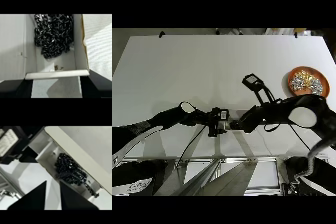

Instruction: Fold the box and place the chain.

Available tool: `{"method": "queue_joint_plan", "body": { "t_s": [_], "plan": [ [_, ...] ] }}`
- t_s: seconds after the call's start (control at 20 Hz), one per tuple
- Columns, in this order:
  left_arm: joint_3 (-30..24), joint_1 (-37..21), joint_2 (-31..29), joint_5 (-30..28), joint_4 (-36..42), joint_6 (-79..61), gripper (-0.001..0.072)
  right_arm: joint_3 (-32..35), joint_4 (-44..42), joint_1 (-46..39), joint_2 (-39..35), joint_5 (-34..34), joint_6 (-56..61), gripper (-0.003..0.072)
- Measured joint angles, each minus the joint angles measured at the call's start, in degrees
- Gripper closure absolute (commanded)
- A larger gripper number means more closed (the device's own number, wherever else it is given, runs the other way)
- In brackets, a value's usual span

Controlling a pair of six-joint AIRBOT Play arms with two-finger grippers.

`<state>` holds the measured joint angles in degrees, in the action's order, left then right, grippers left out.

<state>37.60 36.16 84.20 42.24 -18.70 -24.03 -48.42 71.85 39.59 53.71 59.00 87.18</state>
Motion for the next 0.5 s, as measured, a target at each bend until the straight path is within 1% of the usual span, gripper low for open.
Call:
{"method": "queue_joint_plan", "body": {
  "t_s": [0.1, 0.15, 0.2, 0.25, 0.35, 0.4, 0.45, 0.5],
  "plan": [
    [0.0, 0.0, 0.0, 0.0, 0.0, 0.0, 0.0318, 0.3, 0.5, 0.5, 2.1, -0.6, -0.4, 0.0429],
    [0.0, 0.0, 0.0, 0.0, 0.0, 0.0, 0.0318, 0.3, 0.7, 0.7, 2.6, -0.9, -1.1, 0.0352],
    [0.0, 0.0, 0.0, 0.0, 0.0, 0.0, 0.0318, 0.2, 0.9, 0.8, 2.8, -0.8, -1.8, 0.0295],
    [0.0, 0.0, 0.0, 0.0, 0.0, 0.0, 0.0318, -0.2, 1.0, 0.8, 2.8, -0.6, -2.8, 0.0275],
    [0.0, 0.0, 0.0, 0.0, 0.0, 0.0, 0.0318, -2.1, 1.6, 0.1, 2.1, 1.7, -4.9, 0.029],
    [0.0, 0.0, 0.0, 0.0, 0.0, 0.0, 0.0318, -3.1, 2.3, -0.7, 1.5, 2.7, -5.7, 0.034],
    [0.0, 0.0, 0.0, 0.0, 0.0, 0.0, 0.0318, -3.9, 3.8, -1.8, 0.7, 3.8, -6.1, 0.0429],
    [0.0, 0.0, 0.0, 0.0, 0.0, 0.0, 0.0318, -4.6, 5.5, -3.5, -0.1, 4.4, -6.2, 0.0454]
  ]
}}
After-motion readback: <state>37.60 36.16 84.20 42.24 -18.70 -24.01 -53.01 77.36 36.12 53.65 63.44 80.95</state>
